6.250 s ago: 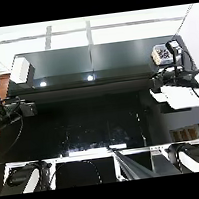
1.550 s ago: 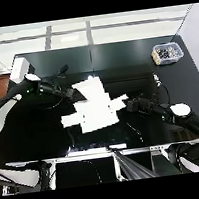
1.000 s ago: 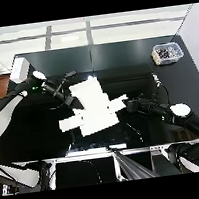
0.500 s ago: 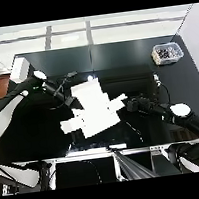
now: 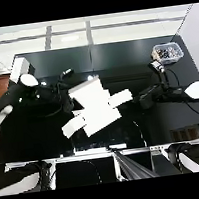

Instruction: Fold the box and place the chain.

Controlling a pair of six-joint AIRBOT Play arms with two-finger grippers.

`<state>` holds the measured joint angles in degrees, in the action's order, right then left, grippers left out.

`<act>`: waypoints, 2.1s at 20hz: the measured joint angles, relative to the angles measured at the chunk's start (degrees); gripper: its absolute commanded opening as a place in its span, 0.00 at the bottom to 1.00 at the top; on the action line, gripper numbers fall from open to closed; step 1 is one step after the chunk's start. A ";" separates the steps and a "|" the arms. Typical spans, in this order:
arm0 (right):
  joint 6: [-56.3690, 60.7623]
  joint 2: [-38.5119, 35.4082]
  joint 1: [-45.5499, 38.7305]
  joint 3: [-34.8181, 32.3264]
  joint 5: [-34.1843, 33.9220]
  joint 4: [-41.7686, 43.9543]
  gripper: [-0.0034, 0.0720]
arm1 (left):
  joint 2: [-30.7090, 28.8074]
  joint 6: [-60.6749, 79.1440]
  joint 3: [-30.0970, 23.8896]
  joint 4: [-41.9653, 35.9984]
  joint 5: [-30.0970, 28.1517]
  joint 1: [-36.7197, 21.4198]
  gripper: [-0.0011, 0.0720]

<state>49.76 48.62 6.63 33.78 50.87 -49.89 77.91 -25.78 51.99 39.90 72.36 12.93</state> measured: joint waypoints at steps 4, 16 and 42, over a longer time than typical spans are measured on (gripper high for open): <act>1.31 0.00 -2.75 2.14 3.06 -8.85 0.97 | -6.14 13.40 -6.75 -0.04 -10.69 4.11 0.05; -23.67 0.07 3.10 -2.51 -1.07 1.84 0.97 | -1.90 27.80 -9.01 0.26 -24.11 9.81 0.05; -51.08 10.03 15.72 -4.76 -2.23 5.42 0.97 | 4.90 26.88 -1.38 8.59 -20.24 12.63 0.05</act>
<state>-1.32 58.65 22.35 29.02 48.64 -44.47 82.81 1.10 50.61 48.49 52.12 25.56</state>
